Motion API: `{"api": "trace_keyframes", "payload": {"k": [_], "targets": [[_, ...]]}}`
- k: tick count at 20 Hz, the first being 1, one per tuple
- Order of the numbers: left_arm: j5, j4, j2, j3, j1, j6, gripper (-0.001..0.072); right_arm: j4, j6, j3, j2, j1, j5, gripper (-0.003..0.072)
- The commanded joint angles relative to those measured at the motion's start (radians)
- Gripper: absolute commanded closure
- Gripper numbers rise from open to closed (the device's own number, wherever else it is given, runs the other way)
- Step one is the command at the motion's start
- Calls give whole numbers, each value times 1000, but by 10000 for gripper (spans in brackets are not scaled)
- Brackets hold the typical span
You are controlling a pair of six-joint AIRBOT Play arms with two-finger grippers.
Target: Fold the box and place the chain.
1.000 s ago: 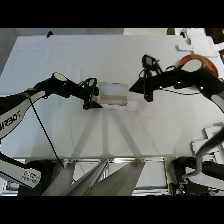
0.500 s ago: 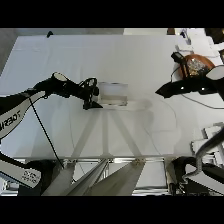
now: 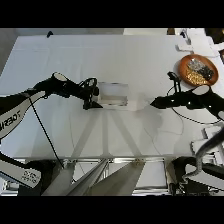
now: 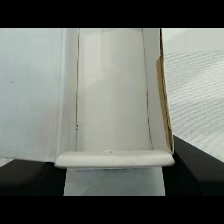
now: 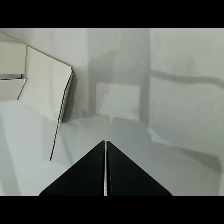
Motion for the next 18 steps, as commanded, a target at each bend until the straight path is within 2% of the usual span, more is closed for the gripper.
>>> {"api": "trace_keyframes", "payload": {"k": [1, 4, 9, 16, 17, 18], "targets": [[0, 0, 0, 0, 0, 0, 535, 75, -2, -11, -78, 66, -50, 681], [0, 0, 0, 0, 0, 0, 535, 116, -2, -11, -98, 129, -120, 681], [0, 0, 0, 0, 0, 0, 535, 174, -31, -11, -98, 158, -162, 681], [0, 0, 0, 0, 0, 0, 535, 299, -80, -11, -98, 183, -107, 677], [0, 0, 0, 0, 0, 0, 535, 316, -80, -11, -98, 183, -98, 619], [0, 0, 0, 0, 0, 0, 535, 326, -80, -11, -98, 183, -91, 505]]}}
